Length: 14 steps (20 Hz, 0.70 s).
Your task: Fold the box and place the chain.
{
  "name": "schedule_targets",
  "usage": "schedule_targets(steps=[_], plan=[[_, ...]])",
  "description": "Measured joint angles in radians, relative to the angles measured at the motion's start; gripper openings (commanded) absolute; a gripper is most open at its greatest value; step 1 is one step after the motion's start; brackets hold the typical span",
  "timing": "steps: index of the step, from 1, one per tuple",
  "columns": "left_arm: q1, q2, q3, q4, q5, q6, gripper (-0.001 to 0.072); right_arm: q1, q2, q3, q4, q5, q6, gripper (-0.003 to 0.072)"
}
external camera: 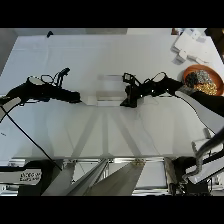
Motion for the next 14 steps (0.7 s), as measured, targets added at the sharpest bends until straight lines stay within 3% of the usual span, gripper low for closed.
schedule_targets(steps=[6,11,14], plan=[[-0.071,-0.003,-0.001,-0.030,0.062,0.000,0.0012,0.000,0.000,0.000,0.000,0.000,0.000,0.0556],[-0.087,-0.003,-0.001,-0.144,0.076,0.058,0.0021,0.000,0.000,0.000,0.000,0.000,0.000,0.0556],[-0.089,-0.003,-0.001,-0.199,0.073,0.091,0.0112,0.000,0.000,0.000,0.000,0.000,0.000,0.0556]])
